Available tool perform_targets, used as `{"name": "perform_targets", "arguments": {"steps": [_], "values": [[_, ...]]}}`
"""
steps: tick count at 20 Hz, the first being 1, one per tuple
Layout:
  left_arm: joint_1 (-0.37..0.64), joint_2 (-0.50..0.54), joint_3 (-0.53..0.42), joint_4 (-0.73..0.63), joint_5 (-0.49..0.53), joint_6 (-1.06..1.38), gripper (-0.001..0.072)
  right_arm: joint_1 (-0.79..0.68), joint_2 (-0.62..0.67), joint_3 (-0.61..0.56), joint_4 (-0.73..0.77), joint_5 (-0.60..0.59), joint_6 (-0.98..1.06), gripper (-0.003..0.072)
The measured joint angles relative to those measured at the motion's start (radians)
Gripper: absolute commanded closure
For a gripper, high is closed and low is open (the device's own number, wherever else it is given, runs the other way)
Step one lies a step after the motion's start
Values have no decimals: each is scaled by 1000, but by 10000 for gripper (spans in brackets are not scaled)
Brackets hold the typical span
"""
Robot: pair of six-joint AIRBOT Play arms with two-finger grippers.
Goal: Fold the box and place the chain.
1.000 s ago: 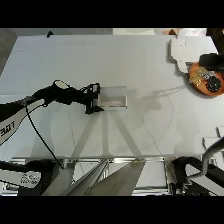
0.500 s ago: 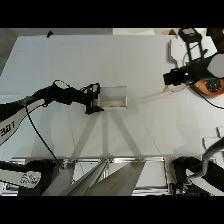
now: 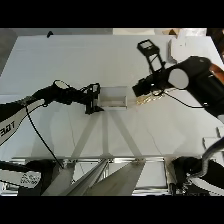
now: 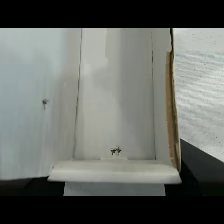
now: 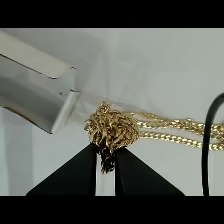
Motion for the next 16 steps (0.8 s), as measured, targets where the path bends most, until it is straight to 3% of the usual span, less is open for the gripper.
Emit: {"name": "perform_targets", "arguments": {"steps": [12,13,15,16], "values": [[0,0,0,0,0,0,429,160,-249,0,75,-275,-14,676],[0,0,0,0,0,0,429,162,-267,0,77,-275,-14,646],[0,0,0,0,0,0,429,163,-299,0,80,-269,-14,460],[0,0,0,0,0,0,429,163,-311,0,80,-265,-13,459]]}}
